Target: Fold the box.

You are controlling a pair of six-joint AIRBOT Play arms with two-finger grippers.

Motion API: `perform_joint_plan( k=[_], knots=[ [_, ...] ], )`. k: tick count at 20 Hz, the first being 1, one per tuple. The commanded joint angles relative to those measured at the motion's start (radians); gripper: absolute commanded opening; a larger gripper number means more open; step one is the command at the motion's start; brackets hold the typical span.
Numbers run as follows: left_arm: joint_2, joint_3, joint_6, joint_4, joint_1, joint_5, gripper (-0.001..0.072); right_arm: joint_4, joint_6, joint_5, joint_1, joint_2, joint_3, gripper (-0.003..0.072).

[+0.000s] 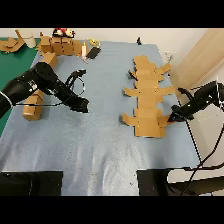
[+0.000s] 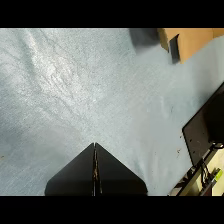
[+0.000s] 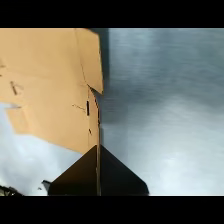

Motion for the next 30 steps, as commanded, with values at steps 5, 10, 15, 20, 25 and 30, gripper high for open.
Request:
perform_joint_plan(
  k=[5, 10, 15, 20, 25, 30],
  knots=[
    [0.000, 0.001, 0.000, 0.000, -0.001, 0.000, 0.0011, 0.101, -0.003, -0.026, 0.167, 0.061, -0.129, 0.0005],
    [0.000, 0.001, 0.000, 0.000, -0.001, 0.000, 0.0011, 0.164, 0.050, 0.164, 0.328, 0.126, -0.246, 0.0004],
    [0.000, 0.001, 0.011, 0.000, -0.001, 0.013, 0.0011, 0.229, 0.099, 0.323, 0.512, 0.160, -0.283, 0.0004],
    [0.000, 0.001, 0.011, 0.000, -0.001, 0.019, 0.0011, 0.360, 0.109, 0.510, 0.692, 0.211, -0.373, 0.0003],
    [0.000, 0.001, 0.011, -0.014, -0.001, 0.056, 0.0012, 0.380, 0.193, 0.660, 0.839, 0.351, -0.539, 0.0003],
    [0.000, 0.001, 0.012, -0.015, -0.001, 0.055, 0.0011, 0.373, 0.274, 0.684, 0.903, 0.515, -0.697, 0.0003]
  ],
)
